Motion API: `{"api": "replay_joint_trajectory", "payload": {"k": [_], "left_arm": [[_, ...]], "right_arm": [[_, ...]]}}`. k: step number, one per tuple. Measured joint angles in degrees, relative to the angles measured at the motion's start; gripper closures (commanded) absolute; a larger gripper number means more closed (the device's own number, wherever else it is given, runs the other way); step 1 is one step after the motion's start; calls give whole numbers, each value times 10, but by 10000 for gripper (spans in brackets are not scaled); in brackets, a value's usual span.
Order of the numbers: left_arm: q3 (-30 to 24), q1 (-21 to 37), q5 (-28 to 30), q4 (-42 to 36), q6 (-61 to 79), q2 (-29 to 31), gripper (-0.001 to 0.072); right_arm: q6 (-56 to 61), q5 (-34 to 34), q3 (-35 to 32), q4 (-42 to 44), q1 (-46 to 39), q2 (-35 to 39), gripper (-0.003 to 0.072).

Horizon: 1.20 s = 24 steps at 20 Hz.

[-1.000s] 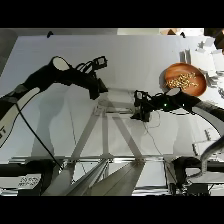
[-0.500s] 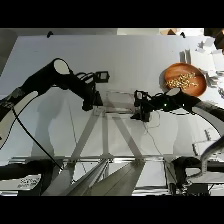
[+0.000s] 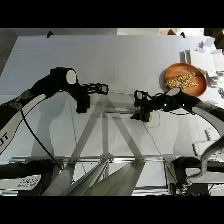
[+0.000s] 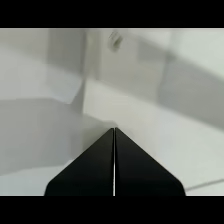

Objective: Fold the box and place the chain.

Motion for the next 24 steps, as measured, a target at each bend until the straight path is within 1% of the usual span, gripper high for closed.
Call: {"api": "replay_joint_trajectory", "payload": {"k": [3,7,9,10,11,12,15,19,21,24], "left_arm": [[0,-2,14,9,-17,1,699],[0,-2,30,-36,6,8,698],[0,-2,33,-67,38,10,682],[0,-2,35,-83,55,10,600],[0,-2,38,-101,75,10,455],[-1,-2,41,-116,93,10,348],[-7,-2,63,-156,141,6,337],[-13,-2,77,-179,168,-10,340],[-14,-2,76,-186,173,-19,390],[-15,-2,73,-198,177,-26,389]], "right_arm": [[0,0,0,0,0,0,167],[0,0,0,0,0,0,167],[0,0,0,0,0,0,167],[0,0,0,0,0,0,167],[0,0,0,0,0,0,167],[0,0,0,0,0,0,167],[0,0,0,0,0,0,167],[0,0,0,0,0,0,167],[0,0,0,0,0,0,167],[0,0,0,0,0,0,167]]}}
